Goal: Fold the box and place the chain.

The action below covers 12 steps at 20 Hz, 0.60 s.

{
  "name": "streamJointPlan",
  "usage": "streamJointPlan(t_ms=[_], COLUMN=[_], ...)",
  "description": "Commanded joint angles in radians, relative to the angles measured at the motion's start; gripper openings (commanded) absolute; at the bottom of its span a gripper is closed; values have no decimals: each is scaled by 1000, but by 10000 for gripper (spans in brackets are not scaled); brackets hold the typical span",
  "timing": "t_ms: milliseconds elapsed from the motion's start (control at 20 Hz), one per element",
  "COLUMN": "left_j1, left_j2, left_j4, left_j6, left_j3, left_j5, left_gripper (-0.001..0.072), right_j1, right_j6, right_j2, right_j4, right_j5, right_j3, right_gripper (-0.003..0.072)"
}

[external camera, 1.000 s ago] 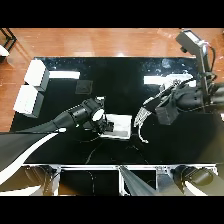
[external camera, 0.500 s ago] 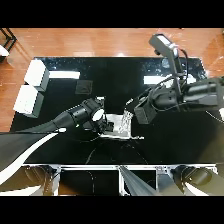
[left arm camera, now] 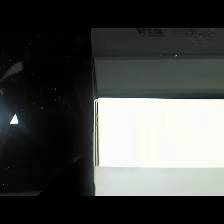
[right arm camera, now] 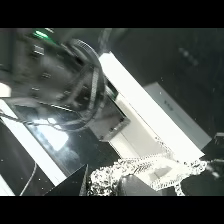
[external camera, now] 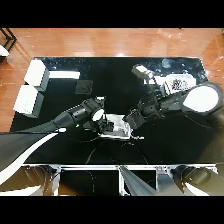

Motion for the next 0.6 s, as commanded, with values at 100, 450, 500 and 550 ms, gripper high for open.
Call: streamJointPlan(t_ms=[100, 450, 500, 550], left_j1=[1, 1, 1, 1], left_j2=[0, 0, 0, 0], left_j4=[2, 2, 2, 2], left_j6=[0, 0, 0, 0], left_j3=[0, 0, 0, 0], left_j5=[2, 2, 2, 2], left_gripper=[21, 21, 21, 22], right_j1=[1, 0, 0, 0], right_j6=[-77, -87, -87, -87], right_j2=[-72, -105, -105, -105], right_j4=[134, 132, 127, 127], right_j5=[-92, -102, -101, -99], right_j3=[-52, -52, -52, -52], right_gripper=[19, 19, 22, 184])
